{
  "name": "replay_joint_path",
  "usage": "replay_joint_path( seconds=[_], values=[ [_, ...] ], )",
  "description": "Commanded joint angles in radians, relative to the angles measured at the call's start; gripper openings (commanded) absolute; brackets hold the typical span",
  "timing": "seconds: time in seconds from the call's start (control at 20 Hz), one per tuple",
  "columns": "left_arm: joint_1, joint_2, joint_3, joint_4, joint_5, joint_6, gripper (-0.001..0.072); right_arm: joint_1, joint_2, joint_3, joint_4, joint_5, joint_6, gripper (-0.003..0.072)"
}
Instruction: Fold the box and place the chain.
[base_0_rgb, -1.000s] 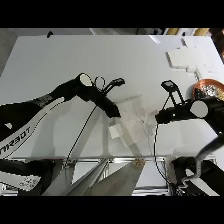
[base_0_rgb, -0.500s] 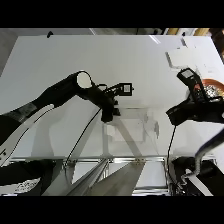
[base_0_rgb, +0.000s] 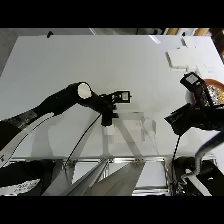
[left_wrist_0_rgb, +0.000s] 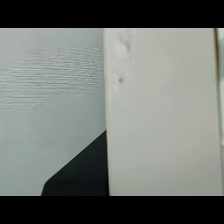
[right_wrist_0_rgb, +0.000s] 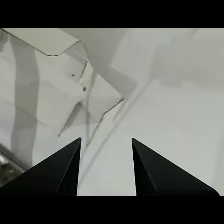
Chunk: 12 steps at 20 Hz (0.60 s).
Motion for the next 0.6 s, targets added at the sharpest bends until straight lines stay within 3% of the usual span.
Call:
replay_joint_path(
  seconds=[0.0, 0.55],
  values=[
    [-0.014, -0.040, -0.008, -0.008, 0.112, 0.068, 0.0003, 0.000, 0.003, -0.001, 0.022, -0.031, -0.042, 0.0317],
    [-0.028, -0.048, -0.008, 0.000, 0.107, 0.119, 0.0004, 0.000, 0.002, -0.109, -0.017, -0.116, -0.097, 0.0316]
  ],
)
